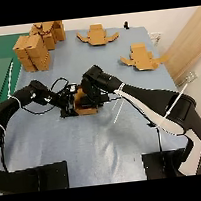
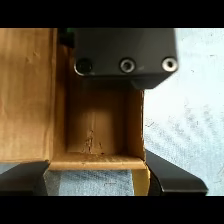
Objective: Fold the box.
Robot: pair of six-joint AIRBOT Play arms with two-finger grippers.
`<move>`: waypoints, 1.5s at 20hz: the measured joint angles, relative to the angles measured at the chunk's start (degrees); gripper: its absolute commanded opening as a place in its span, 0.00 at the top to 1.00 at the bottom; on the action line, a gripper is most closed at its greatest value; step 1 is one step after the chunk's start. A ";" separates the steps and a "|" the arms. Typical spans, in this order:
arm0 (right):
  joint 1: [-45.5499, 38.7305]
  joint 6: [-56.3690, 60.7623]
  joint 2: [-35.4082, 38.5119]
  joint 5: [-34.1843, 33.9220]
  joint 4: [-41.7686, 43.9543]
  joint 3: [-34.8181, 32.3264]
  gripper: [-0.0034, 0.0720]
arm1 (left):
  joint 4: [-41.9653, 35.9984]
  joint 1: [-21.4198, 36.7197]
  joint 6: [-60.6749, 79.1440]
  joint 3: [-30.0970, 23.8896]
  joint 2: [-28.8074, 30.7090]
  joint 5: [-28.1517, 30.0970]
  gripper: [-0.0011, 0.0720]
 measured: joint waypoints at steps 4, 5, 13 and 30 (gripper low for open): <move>-1.09 -1.66 2.25 0.00 -1.36 0.02 0.33 | 0.04 0.02 0.07 0.00 0.00 -0.02 0.96; -1.38 -2.25 2.84 -0.17 -1.46 0.04 0.33 | 0.07 0.02 0.09 0.00 0.00 -0.02 0.96; -4.44 -7.85 12.46 0.33 -2.93 -3.43 0.95 | 0.44 0.02 0.15 0.00 0.00 0.02 0.96; -29.05 -79.82 1.70 7.19 66.34 -13.20 0.95 | 0.72 0.00 0.15 0.00 0.00 0.31 0.96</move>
